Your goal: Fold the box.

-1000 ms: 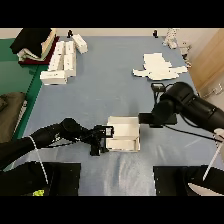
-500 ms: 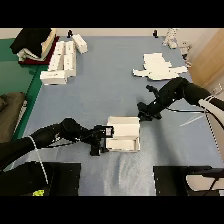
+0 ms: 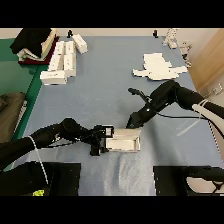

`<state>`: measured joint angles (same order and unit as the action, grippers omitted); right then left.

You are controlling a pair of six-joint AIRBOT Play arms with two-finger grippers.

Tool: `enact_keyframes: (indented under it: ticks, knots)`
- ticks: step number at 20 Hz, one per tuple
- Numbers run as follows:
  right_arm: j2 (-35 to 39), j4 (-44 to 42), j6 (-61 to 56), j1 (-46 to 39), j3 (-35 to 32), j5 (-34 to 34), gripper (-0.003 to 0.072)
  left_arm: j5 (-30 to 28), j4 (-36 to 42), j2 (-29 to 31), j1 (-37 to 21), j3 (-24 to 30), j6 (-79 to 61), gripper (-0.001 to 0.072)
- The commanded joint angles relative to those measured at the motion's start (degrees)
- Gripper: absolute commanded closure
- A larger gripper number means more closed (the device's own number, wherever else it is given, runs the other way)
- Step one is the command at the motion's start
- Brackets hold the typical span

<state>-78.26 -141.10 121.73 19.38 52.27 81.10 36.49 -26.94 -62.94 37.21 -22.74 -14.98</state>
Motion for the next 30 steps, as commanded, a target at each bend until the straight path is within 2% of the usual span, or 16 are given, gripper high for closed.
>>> enact_keyframes:
  ticks: [1, 5, 9, 11, 15, 16, 17, 18, 19, 21, 23, 26, 30]
  knots:
    - [8.8, 5.1, 5.2, 7.7, -5.8, -13.6, 0.0686, 0.0, 0.0, 0.0, 0.0, 0.0, 0.0, 0.0239]
    - [18.9, 11.4, 7.1, 16.4, -14.0, -32.9, 0.0686, 0.0, 0.0, 0.0, 0.0, 0.0, 0.0, 0.0239]
    - [26.1, 15.3, 7.1, 23.0, -22.4, -46.2, 0.0686, 0.0, 0.0, 0.0, 0.0, 0.0, 0.0, 0.0239]
    - [28.4, 17.4, 7.3, 25.9, -25.4, -51.0, 0.0686, 0.0, 0.0, 0.0, 0.0, 0.0, 0.0, 0.0239]
    - [30.4, 21.2, 8.8, 29.2, -25.8, -52.9, 0.0678, 0.0, 0.0, 0.0, 0.0, 0.0, 0.0, 0.0239]
    - [30.7, 21.2, 10.3, 29.7, -25.8, -52.8, 0.0637, 0.0, 0.0, 0.0, 0.0, 0.0, 0.0, 0.0239]
    - [30.9, 21.2, 11.8, 30.3, -25.8, -52.3, 0.0467, 0.0, 0.0, 0.0, 0.0, 0.0, 0.0, 0.0239]
    - [31.0, 21.2, 13.5, 31.0, -25.8, -51.7, 0.0332, 0.0, 0.0, 0.0, 0.0, 0.0, 0.0, 0.0239]
    - [31.0, 21.1, 15.1, 31.7, -25.8, -51.0, 0.0304, 0.0, 0.0, 0.0, 0.0, 0.0, 0.0, 0.0239]
    - [30.9, 21.1, 17.2, 33.3, -25.8, -50.0, 0.0295, 0.0, 0.0, 0.0, 0.0, 0.0, 0.0, 0.0239]
    - [30.9, 21.5, 19.1, 34.7, -25.8, -49.7, 0.0080, 0.0, 0.0, 0.0, 0.0, 0.0, 0.0, 0.0239]
    - [30.2, 23.3, 21.4, 35.0, -25.8, -49.6, 0.0080, 0.0, 0.0, 0.0, 0.0, 0.0, 0.0, 0.0239]
    - [29.4, 29.8, 22.4, 35.0, -25.6, -51.1, 0.0081, 0.0, 0.0, 0.0, 0.0, 0.0, 0.0, 0.0239]
